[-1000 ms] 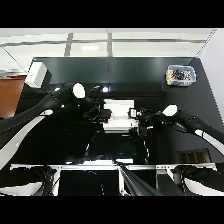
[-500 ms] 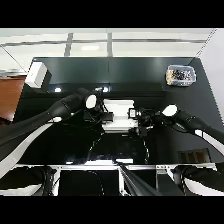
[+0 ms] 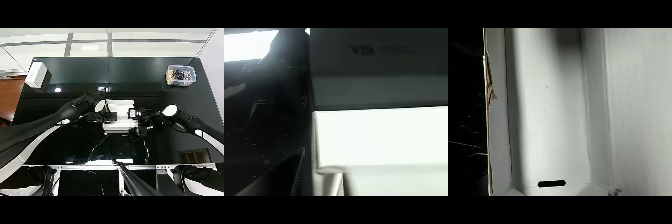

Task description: Fold the box and place the chain.

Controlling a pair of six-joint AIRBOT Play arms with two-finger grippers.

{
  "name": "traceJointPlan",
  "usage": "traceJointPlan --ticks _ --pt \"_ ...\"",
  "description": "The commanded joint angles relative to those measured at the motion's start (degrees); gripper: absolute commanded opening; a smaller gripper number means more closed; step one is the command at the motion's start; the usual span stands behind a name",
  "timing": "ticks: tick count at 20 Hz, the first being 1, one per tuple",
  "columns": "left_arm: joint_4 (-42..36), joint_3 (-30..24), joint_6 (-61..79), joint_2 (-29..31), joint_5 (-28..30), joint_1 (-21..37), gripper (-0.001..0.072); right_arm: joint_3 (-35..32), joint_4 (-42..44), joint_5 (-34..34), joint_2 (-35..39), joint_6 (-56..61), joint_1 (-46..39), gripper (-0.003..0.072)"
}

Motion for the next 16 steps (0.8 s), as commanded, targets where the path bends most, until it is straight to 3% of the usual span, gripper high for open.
traceJointPlan --ticks 1,12,13,14,16 --pt "-0.04 1.51 -1.11 -1.49 -1.95 -0.5 0.0277 0.04 0.02 0.0 -0.02 0.02 0.07 0.0139" --pt "-0.04 1.51 -1.11 -2.1 -3.5 -0.46 0.0275 0.04 0.02 0.0 -0.02 0.02 0.07 0.0139" --pt "-0.09 1.51 -1.09 -2.12 -3.72 -0.33 0.0215 0.04 0.02 0.0 -0.02 0.02 0.07 0.0138" --pt "-0.07 1.51 -1.09 -2.1 -3.69 -0.33 0.0028 0.04 0.02 0.0 -0.02 0.02 0.07 0.0138" --pt "-0.5 1.51 -1.11 -2.1 -3.43 -0.39 0.0027 0.04 0.0 0.0 -0.02 0.02 0.07 0.0138"
